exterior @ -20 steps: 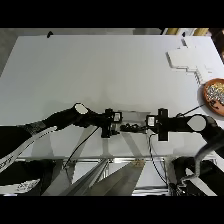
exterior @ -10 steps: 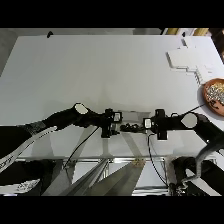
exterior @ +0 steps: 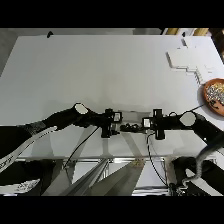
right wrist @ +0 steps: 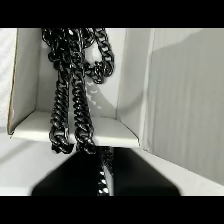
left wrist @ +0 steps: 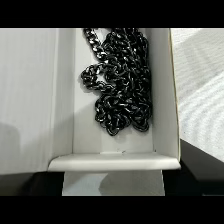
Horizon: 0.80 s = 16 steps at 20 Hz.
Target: Fold the box and place the chain.
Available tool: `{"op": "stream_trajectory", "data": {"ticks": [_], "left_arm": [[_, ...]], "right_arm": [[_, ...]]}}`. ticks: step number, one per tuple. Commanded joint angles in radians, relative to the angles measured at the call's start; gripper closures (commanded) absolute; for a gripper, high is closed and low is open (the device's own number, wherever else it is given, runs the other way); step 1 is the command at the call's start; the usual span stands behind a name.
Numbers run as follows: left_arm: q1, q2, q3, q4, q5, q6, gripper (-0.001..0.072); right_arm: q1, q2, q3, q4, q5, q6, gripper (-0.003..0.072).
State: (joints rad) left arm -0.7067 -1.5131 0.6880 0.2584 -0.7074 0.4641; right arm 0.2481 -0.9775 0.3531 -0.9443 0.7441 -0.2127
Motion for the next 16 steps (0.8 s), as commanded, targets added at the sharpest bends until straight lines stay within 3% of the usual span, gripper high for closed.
{"op": "stream_trajectory", "data": {"ticks": [1, 6, 13, 16], "left_arm": [[0.001, 0.000, 0.000, 0.000, 0.000, 0.000, 0.0457], [0.001, 0.000, 0.000, 0.000, 0.000, 0.000, 0.0457], [0.001, 0.000, 0.000, 0.000, 0.000, 0.000, 0.0457], [0.001, 0.000, 0.000, 0.000, 0.000, 0.000, 0.0457]], "right_arm": [[0.001, 0.000, -0.001, -0.031, 0.028, -0.005, 0.0669], [0.001, 0.083, -0.001, -0.149, 0.050, 0.074, 0.0669], [0.001, 0.121, -0.001, -0.154, 0.004, 0.089, 0.0667], [0.001, 0.092, -0.001, -0.200, -0.043, 0.089, 0.0547]]}}
